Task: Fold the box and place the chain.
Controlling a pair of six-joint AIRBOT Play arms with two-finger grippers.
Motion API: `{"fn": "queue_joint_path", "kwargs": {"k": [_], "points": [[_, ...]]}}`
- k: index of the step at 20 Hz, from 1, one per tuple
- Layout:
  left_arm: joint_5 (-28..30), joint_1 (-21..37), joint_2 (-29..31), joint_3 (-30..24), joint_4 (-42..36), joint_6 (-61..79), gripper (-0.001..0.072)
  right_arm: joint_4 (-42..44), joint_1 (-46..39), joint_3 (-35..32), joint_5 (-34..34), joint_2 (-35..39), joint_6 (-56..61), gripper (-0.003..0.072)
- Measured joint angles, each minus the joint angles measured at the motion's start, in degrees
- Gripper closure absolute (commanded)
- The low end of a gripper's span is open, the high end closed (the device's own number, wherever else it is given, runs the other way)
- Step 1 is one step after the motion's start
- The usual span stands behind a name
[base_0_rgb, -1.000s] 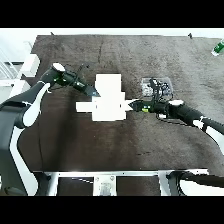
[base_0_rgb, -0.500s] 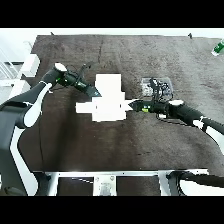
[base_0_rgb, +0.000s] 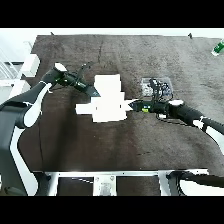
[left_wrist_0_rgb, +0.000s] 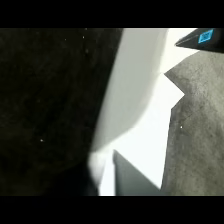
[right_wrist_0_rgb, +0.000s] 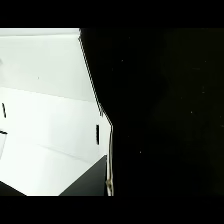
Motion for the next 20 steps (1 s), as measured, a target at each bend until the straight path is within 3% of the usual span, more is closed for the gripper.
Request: {"fn": "queue_joint_path", "kwargs": {"k": [5,7,8,13,20], "points": [[-0.42,-0.02,0.02,0.02,0.76,1.53,0.0685,-0.02,0.00,0.00,0.00,0.00,0.00,0.0662],[-0.57,-0.07,0.02,0.02,1.44,3.48,0.0686,0.04,0.00,0.00,-0.04,0.00,0.04,0.0454],[-0.52,-0.04,-0.07,-0.02,1.62,5.66,0.0687,0.35,0.00,-0.02,-0.11,0.00,0.02,0.0441],[-0.11,0.02,0.24,0.02,0.50,18.53,0.0691,4.28,-1.14,0.48,0.31,1.03,0.07,0.0441],[0.04,-0.50,0.98,0.00,-1.07,30.88,0.0691,5.86,-9.31,1.29,2.49,3.37,0.04,0.0441]]}}
